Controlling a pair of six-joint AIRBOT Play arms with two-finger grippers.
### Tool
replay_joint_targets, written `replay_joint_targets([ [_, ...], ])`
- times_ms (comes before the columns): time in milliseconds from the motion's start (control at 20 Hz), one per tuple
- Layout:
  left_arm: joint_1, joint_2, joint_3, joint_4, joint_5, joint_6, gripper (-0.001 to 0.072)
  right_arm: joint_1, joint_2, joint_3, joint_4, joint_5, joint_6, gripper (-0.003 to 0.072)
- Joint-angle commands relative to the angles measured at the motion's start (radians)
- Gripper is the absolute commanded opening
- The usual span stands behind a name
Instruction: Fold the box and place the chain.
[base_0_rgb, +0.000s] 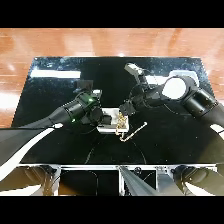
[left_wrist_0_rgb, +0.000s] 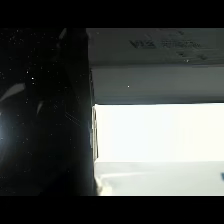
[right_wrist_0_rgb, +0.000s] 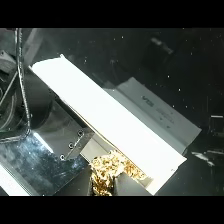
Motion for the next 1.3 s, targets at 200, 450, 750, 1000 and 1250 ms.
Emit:
replay_joint_targets([
  [200,-0.001,0.001,0.001,0.0,0.0,0.0,0.0019,-0.006,-0.006,0.0,-0.011,0.066,0.003,0.0548],
  [450,-0.001,0.001,0.001,0.0,0.0,0.0,0.0019,-0.14,0.062,-0.053,-0.134,0.239,-0.001,0.0547],
  [750,-0.001,0.001,0.001,0.0,0.0,0.0,0.0019,-0.423,0.154,-0.396,-0.1,0.106,-0.031,0.0547],
  [1000,-0.001,0.001,0.001,0.0,0.0,0.0,0.0019,-0.444,0.11,-0.468,0.02,-0.001,0.019,0.0546],
  [1250,-0.001,0.001,0.001,0.005,-0.001,0.0,0.0019,-0.365,0.034,-0.467,0.041,-0.06,0.099,0.0545],
])
